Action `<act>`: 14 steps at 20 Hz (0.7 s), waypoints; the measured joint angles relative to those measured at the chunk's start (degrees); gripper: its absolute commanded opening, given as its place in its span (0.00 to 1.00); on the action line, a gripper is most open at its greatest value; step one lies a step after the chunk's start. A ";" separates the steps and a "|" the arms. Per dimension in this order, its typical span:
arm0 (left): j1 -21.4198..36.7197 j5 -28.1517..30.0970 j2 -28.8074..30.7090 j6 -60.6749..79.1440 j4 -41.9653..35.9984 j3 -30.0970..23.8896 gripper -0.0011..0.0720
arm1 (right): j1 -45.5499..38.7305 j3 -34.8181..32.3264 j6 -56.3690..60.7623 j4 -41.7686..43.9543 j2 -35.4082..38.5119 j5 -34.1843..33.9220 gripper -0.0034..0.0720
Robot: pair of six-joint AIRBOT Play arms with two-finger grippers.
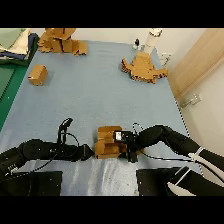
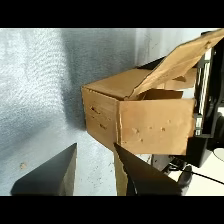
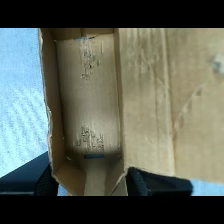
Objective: Fold the box.
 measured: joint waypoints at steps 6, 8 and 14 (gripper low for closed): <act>0.11 -0.57 0.17 0.11 -0.20 0.94 0.50 | 0.00 0.00 0.02 0.00 0.00 0.02 0.70; 0.11 -0.74 0.28 0.15 -0.22 1.62 0.50 | 0.00 0.00 0.02 0.00 0.00 0.00 0.70; 0.11 -0.83 -0.11 0.26 -0.85 2.29 0.70 | 0.00 0.00 0.00 0.00 0.00 0.00 0.70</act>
